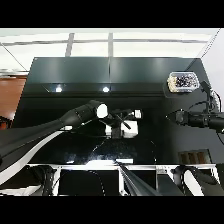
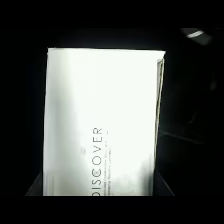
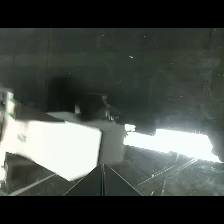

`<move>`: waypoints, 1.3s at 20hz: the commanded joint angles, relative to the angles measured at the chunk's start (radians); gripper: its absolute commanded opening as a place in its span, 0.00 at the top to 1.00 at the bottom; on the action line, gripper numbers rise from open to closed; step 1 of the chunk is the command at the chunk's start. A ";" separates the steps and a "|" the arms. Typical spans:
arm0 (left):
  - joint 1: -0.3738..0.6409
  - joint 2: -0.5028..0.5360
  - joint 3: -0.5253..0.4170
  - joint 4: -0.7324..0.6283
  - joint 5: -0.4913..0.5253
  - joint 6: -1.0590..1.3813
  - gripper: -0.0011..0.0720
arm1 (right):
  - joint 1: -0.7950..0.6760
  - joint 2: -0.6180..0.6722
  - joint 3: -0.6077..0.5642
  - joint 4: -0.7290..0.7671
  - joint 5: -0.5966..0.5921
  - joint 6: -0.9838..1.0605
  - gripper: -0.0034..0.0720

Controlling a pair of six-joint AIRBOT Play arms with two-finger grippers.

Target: Fold the box and place the chain.

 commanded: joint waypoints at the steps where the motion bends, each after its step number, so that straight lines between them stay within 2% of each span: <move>1: 0.099 0.064 0.001 0.252 -0.037 -0.258 0.51 | 0.000 0.000 -0.001 0.000 -0.001 0.001 0.93; 4: 0.348 0.107 0.002 0.449 -0.073 -0.422 0.51 | 0.000 0.000 -0.001 0.001 -0.005 0.001 0.93; 6: 0.562 0.109 0.019 0.475 -0.070 -0.491 0.51 | 0.000 0.000 -0.001 0.001 -0.011 0.001 0.93; 8: 0.792 0.095 0.055 0.447 -0.010 -0.582 0.51 | 0.000 0.000 -0.001 0.001 -0.022 0.000 0.93; 10: 0.970 0.029 0.145 0.415 0.024 -0.603 0.51 | 0.000 0.000 -0.001 0.004 -0.035 0.001 0.93; 12: 1.089 -0.091 0.303 0.383 -0.023 -0.636 0.51 | 0.000 0.000 -0.001 0.032 -0.050 0.002 0.94; 14: 1.152 -0.223 0.470 0.354 -0.064 -0.646 0.51 | 0.000 0.000 -0.001 0.062 -0.056 0.001 0.93; 17: 1.164 -0.401 0.683 0.343 -0.067 -0.645 0.51 | 0.000 0.000 -0.001 0.065 -0.056 0.002 0.93; 20: 1.150 -0.535 0.849 0.332 -0.076 -0.645 0.51 | 0.000 0.000 -0.001 0.070 -0.064 0.021 0.93; 23: 1.145 -0.626 0.972 0.256 -0.179 -0.645 0.51 | 0.000 0.000 -0.001 0.069 -0.063 0.032 0.93; 24: 1.143 -0.628 0.978 0.235 -0.189 -0.646 0.40 | 0.000 0.000 -0.001 0.068 -0.063 0.031 0.94; 25: 1.138 -0.623 0.980 0.237 -0.203 -0.648 0.00 | 0.000 0.000 -0.001 0.068 -0.063 0.031 0.93; 26: 1.135 -0.612 0.986 0.245 -0.235 -0.650 0.02 | 0.000 0.000 -0.001 0.068 -0.058 0.031 0.93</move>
